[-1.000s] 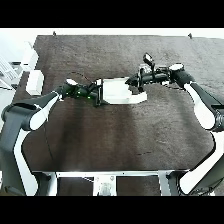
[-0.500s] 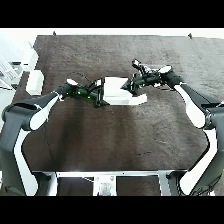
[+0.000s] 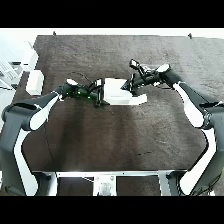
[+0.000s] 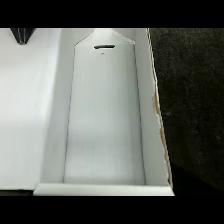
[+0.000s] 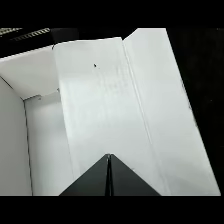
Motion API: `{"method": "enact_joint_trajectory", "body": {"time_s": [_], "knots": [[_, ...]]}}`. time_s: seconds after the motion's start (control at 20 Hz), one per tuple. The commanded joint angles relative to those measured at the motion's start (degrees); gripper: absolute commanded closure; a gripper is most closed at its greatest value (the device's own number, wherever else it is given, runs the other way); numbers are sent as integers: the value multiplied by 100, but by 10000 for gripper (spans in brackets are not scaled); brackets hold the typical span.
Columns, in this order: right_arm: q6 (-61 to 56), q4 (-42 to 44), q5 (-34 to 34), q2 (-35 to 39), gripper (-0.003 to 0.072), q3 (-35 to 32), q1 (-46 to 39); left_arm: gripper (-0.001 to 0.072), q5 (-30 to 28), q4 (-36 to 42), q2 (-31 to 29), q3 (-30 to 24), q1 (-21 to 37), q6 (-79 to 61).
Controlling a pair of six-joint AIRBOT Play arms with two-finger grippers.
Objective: Fold the box and place the chain.
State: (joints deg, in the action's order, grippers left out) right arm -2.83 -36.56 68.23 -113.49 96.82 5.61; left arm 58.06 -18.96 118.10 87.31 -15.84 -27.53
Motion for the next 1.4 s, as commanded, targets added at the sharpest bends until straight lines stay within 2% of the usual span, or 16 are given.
{"method": "enact_joint_trajectory", "body": {"time_s": [0.0, 0.1, 0.25, 0.35, 0.4, 0.45, 0.5, 0.65, 0.85, 1.35], "knots": [[9, 61, 396, 341, 672, 166, -28, 305, -15, -7, -2, 2, 2, 11], [46, 24, 682, 791, 674, -11, -94, 305, -13, -7, -2, 2, 2, 11], [155, -516, 260, 1589, 673, -881, -201, 305, -20, -7, -2, 2, 2, 11], [315, -1008, -92, 1818, 666, -1414, -304, 305, -24, -9, -2, 2, 2, 11], [450, -1156, -127, 1816, 499, -1569, -374, 305, -22, -7, -2, 2, 2, 11], [597, -1209, -192, 1814, 180, -1746, -452, 305, -22, -9, -2, 2, 2, 11], [658, -1215, -326, 1814, 110, -1893, -511, 305, -22, -9, -2, 2, 2, 11], [841, -1213, -850, 1797, 110, -2201, -645, 305, -50, -9, -2, 0, 2, 11], [1408, -1189, -848, 1644, 112, -2280, -553, 305, -46, -11, 0, -4, 2, 13], [1539, -942, -1040, 1381, 132, -2275, -378, 305, -55, -28, 24, -11, 2, 50]]}}
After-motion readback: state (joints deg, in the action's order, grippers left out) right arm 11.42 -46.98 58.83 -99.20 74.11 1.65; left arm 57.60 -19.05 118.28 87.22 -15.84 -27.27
